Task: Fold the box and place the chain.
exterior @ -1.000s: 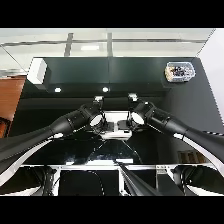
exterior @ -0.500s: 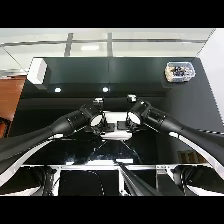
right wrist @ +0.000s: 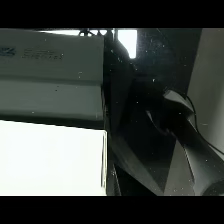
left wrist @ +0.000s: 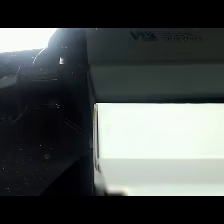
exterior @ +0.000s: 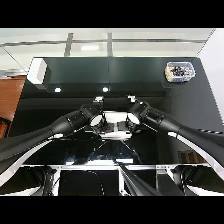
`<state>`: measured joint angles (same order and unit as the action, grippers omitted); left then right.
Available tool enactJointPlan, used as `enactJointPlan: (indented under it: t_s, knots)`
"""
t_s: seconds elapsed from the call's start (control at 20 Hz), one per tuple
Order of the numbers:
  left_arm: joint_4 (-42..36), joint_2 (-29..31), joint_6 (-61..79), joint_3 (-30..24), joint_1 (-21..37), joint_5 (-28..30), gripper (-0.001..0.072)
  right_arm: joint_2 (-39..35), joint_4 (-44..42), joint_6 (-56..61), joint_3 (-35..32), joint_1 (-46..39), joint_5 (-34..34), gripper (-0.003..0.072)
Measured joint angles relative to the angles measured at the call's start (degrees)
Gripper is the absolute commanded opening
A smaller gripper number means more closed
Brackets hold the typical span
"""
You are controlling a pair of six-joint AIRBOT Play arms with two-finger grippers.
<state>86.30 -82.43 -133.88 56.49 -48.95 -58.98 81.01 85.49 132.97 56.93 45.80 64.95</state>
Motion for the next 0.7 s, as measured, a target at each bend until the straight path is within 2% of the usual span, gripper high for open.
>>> enactJointPlan:
  t_s: [0.1,0.15,0.2,0.45,0.5,0.55,0.7]
  knots:
    - [0.02,0.0,-0.02,0.0,0.0,-0.02,0.0025,0.17,-0.26,0.0,0.0,0.0,-0.5,0.0167]
    - [0.02,0.0,-0.04,0.0,0.0,-0.02,0.0025,0.26,-0.59,0.0,0.0,0.0,-0.68,0.0028]
    - [-0.04,-0.02,-0.04,0.0,0.0,0.07,0.0025,0.28,-0.9,0.04,0.0,0.0,-0.9,0.0008]
    - [-0.15,0.0,-0.22,0.0,0.0,-0.02,0.0025,0.35,-1.09,0.28,0.0,0.0,-1.22,0.0015]
    - [-0.09,0.0,-0.2,0.0,0.0,0.0,0.0025,0.26,-1.09,0.2,0.02,-0.02,-1.25,0.0113]
    - [0.07,0.0,0.11,0.0,0.0,0.13,0.0025,0.09,-1.03,-0.15,0.15,-0.04,-1.11,0.0284]
    - [0.2,0.0,0.07,0.0,0.0,0.02,0.0025,-1.29,-0.42,-1.46,1.31,-0.13,0.0,0.0296]
